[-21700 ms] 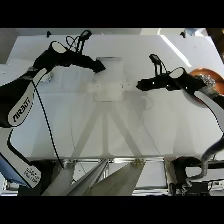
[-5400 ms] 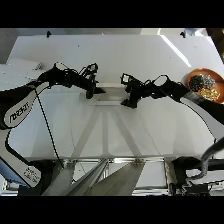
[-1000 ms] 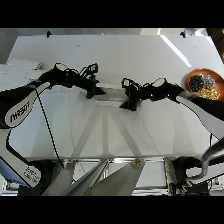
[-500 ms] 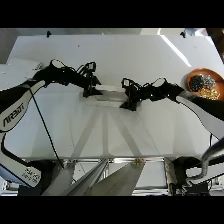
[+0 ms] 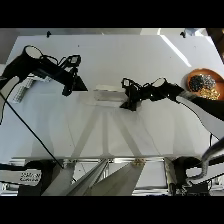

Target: Fold the box and place the chain.

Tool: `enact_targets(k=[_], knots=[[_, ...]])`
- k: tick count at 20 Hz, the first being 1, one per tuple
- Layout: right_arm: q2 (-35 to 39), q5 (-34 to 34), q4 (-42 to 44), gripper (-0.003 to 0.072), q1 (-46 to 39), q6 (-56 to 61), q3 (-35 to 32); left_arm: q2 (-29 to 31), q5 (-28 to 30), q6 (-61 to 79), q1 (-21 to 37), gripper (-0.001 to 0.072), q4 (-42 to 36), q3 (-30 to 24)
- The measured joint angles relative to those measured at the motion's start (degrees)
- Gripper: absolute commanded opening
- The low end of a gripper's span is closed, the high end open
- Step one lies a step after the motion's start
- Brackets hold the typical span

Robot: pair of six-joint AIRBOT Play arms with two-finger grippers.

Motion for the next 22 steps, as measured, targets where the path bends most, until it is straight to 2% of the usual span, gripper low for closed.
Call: enact_targets(k=[4, 7, 10, 14, 16, 19, 22], knots=[[0.0, 0.0, 0.0, 0.0426, 0.0, 0.0, 0.0, 1.0, -2.4, -1.0, -3.9, 0.0007, 0.1, -0.4], [0.0, 0.0, 0.0, 0.0426, 0.0, 0.0, 0.0, 0.2, -0.9, -1.2, -8.3, 0.0007, -0.9, -0.5], [0.0, 0.0, 0.0, 0.0426, 0.0, 0.0, 0.0, -0.8, 7.0, -1.2, -11.1, 0.0009, -3.5, -0.5], [0.0, 0.0, 0.0, 0.0426, 0.0, 0.0, 0.0, -1.7, 26.6, -1.2, -12.3, 0.0009, -10.3, -0.5], [0.0, 0.0, 0.0, 0.0426, 0.0, 0.0, 0.0, -2.8, 34.0, -1.2, -12.5, 0.0009, -12.6, -0.5], [0.0, 0.0, 0.0, 0.0426, 0.0, 0.0, 0.0, -5.4, 38.4, -1.2, -12.7, 0.001, -14.3, -0.5], [0.0, 0.0, 0.0, 0.0426, 0.0, 0.0, 0.0, -8.3, 37.7, -1.4, -12.8, 0.0011, -14.9, -0.5]])
